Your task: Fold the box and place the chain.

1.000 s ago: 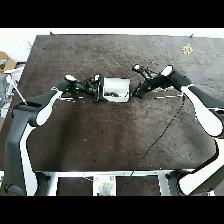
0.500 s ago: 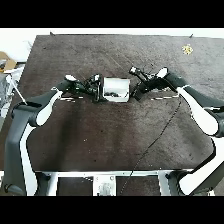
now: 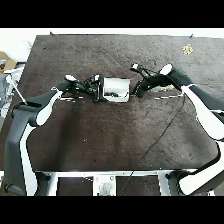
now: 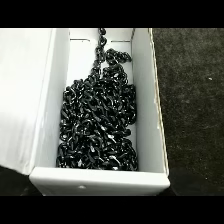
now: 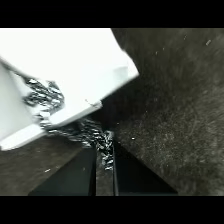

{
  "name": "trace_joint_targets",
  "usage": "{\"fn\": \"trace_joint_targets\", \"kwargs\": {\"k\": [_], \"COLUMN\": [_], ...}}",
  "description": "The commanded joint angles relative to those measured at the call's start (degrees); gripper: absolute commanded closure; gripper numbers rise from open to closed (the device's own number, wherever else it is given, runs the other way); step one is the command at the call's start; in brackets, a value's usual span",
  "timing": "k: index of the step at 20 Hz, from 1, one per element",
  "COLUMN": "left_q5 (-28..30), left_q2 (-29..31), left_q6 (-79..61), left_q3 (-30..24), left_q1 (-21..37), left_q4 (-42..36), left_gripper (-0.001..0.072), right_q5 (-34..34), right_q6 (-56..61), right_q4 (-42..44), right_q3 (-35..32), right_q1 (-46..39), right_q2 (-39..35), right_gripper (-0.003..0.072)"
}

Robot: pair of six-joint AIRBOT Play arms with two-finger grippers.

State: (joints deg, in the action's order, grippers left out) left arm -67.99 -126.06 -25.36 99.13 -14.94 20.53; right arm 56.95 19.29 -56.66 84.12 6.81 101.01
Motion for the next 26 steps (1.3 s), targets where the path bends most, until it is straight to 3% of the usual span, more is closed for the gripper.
{"fn": "trace_joint_targets", "kwargs": {"k": [1, 8, 12, 18, 23, 24, 25, 26], "left_q5": [0.02, 0.02, 0.02, 0.0, 0.0, 0.0, 0.02, 0.02], "left_q2": [-0.02, -0.02, -0.02, -0.02, -0.02, -0.02, -0.02, -0.02], "left_q6": [-0.02, -0.02, -0.02, 0.0, 0.0, 0.0, -0.02, 0.0], "left_q3": [0.02, 0.02, 0.02, 0.02, 0.02, 0.02, 0.02, 0.02], "left_q1": [0.02, 0.04, 0.04, 0.04, 0.04, 0.02, 0.04, 0.04], "left_q4": [0.02, 0.02, 0.02, 0.02, 0.02, 0.02, 0.02, 0.02], "left_gripper": [0.0434, 0.0434, 0.0434, 0.0434, 0.0434, 0.0434, 0.0434, 0.0434], "right_q5": [2.05, 2.89, -1.75, -9.05, -10.91, -10.29, -9.25, -7.98], "right_q6": [1.11, -0.83, -1.53, -1.2, 6.47, 7.87, 8.5, 9.66], "right_q4": [0.61, 13.49, 19.89, 18.97, 14.25, 14.25, 14.27, 14.27], "right_q3": [0.02, 0.04, 0.02, -3.1, -3.58, -3.58, -3.58, -3.58], "right_q1": [0.02, 0.11, 3.23, 11.93, 12.7, 11.91, 10.84, 9.57], "right_q2": [-6.12, -16.48, -18.73, -13.64, -6.4, -6.43, -7.15, -8.2], "right_gripper": [0.0683, 0.0683, 0.0683, 0.0683, 0.0671, 0.0402, 0.0235, 0.0328]}}
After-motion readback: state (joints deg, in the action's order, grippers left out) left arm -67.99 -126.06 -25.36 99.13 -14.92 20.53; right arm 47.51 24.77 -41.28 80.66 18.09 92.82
